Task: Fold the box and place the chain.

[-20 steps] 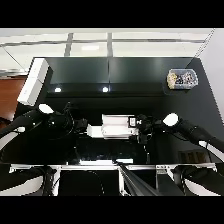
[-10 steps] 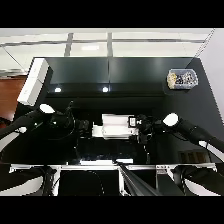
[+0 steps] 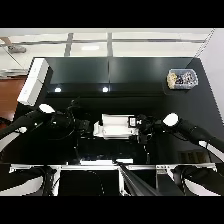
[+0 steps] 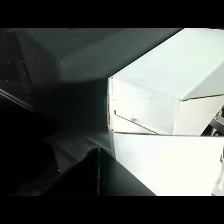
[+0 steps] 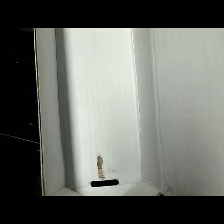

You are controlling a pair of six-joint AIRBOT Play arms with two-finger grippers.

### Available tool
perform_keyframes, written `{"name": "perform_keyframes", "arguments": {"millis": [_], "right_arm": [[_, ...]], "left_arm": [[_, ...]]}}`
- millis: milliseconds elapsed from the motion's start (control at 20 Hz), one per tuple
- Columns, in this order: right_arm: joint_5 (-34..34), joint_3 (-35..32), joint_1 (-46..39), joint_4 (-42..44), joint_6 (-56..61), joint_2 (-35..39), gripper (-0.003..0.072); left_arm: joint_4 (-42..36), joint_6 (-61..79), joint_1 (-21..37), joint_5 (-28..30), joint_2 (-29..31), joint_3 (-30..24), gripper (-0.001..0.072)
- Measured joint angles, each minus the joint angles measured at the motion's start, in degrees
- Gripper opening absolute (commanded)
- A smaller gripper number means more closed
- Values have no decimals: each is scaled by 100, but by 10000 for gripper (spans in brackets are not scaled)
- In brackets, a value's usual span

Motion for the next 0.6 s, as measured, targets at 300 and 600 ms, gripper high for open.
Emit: {"name": "perform_keyframes", "arguments": {"millis": [300, 600], "right_arm": [[0, 0, 0, 0, -2, 0, 94], [2, 0, 0, 0, -2, 0, 95]], "left_arm": [[-90, 20, 0, -33, 7, 2, 714], [-31, 20, 0, -210, 4, 85, 714]]}}
